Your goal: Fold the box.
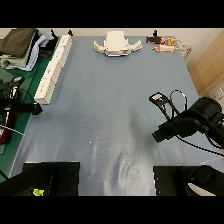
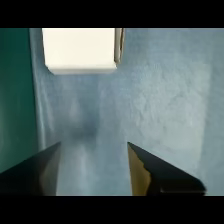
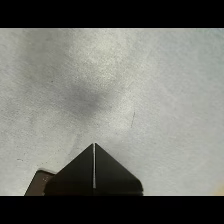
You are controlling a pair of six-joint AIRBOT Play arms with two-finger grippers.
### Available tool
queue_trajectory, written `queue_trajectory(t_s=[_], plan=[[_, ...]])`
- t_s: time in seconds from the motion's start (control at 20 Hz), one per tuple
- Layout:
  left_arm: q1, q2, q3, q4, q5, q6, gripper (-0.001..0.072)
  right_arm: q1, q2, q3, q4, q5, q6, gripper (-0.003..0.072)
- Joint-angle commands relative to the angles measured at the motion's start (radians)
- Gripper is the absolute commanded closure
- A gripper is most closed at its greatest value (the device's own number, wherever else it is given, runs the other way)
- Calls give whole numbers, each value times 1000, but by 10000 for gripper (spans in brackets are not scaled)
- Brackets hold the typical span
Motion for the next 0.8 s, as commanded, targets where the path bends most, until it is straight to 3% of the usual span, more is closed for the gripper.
queue_trajectory(t_s=[0.0, 0.15, 0.3, 0.5, 0.65, 0.75], plan=[[-11, 119, 2, 74, -322, -165, 671, 0, 0, 1, 0, 0, 0, 667], [-131, 204, 16, -32, -420, -166, 696, 0, 0, 1, 0, 0, 0, 667], [-377, 212, 103, -73, -364, -320, 696, 0, 0, 1, 0, 0, 0, 667], [-649, 72, 286, -71, -340, -440, 695, 0, 0, 1, 0, 0, 0, 667], [-742, -63, 374, -73, -336, -491, 695, 0, 0, 1, 0, 0, 0, 667], [-776, -115, 379, -73, -310, -491, 695, 0, 0, 1, 0, 0, 0, 667]])
